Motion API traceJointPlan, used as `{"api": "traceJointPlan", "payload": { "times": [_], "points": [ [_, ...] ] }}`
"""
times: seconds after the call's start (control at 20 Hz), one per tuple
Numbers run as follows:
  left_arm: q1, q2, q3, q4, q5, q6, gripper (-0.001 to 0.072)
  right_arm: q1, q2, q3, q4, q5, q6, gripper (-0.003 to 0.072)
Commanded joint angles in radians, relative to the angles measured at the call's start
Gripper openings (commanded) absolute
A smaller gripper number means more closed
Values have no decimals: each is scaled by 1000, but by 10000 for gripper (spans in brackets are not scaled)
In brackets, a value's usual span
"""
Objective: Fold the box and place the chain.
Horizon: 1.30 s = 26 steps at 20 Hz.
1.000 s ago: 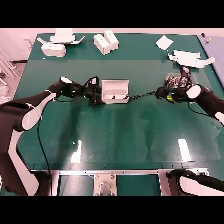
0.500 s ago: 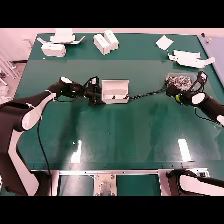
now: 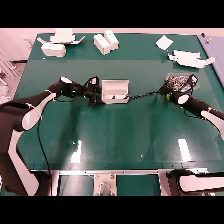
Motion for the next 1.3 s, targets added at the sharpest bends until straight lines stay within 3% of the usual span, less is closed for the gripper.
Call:
{"api": "traceJointPlan", "payload": {
  "times": [0.0, 0.05, 0.2, 0.25, 0.3, 0.35, 0.7, 0.95, 1.25],
  "points": [
    [0, 1, 0, 0, 0, 0, 517, 11, -73, 69, 29, -27, 3, 479],
    [1, 1, 0, 0, 0, 0, 517, 11, -90, 97, 29, -27, 3, 468],
    [1, 1, 0, 0, 0, 0, 517, 11, -137, 163, 29, -25, 7, 328],
    [1, 1, 0, 0, 0, 0, 516, 11, -145, 175, 29, -25, 7, 225],
    [1, 1, 0, 0, 0, 0, 517, 11, -146, 175, 29, -25, 7, 71],
    [0, 1, 0, 0, 0, 0, 517, 10, -146, 175, 29, -30, 7, 20],
    [1, 1, 0, 0, 0, 0, 516, 37, -86, 178, 22, -52, -9, 15],
    [1, 1, 0, 0, 0, 0, 516, 111, 153, 178, -61, -69, -11, 15],
    [0, 1, 0, 0, 0, 0, 517, 270, 473, 205, -69, -68, -164, 14]
  ]
}}
